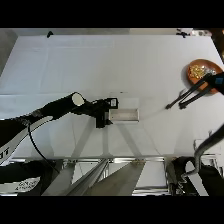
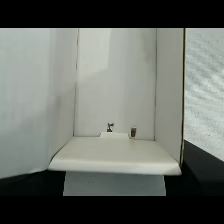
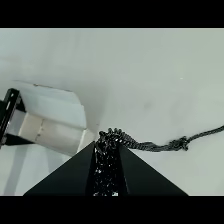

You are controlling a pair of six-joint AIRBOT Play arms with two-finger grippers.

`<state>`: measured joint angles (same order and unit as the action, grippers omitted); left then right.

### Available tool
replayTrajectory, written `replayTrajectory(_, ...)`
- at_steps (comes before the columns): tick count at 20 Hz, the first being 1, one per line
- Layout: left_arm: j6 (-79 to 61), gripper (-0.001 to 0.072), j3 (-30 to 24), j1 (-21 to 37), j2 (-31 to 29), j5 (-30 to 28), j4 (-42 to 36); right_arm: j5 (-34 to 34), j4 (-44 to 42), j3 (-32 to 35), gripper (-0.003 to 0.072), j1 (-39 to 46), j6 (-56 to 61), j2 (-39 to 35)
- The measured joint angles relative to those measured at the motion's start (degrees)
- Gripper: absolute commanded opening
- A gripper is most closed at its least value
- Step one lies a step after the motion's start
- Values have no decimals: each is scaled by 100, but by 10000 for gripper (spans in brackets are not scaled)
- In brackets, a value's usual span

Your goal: Fold the box and place the chain.

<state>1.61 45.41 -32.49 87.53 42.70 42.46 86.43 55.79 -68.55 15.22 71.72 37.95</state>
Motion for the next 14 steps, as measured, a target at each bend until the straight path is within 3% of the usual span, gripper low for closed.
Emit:
replayTrajectory(4,-2,212,0,0,0,0,0,-404,107,1008,5,-857,116,-201)
replayTrajectory(10,0,212,0,0,0,0,0,-2212,317,2275,5,-2249,306,-162)
replayTrajectory(14,0,212,0,0,0,0,0,-3340,380,2573,5,-3357,402,509)
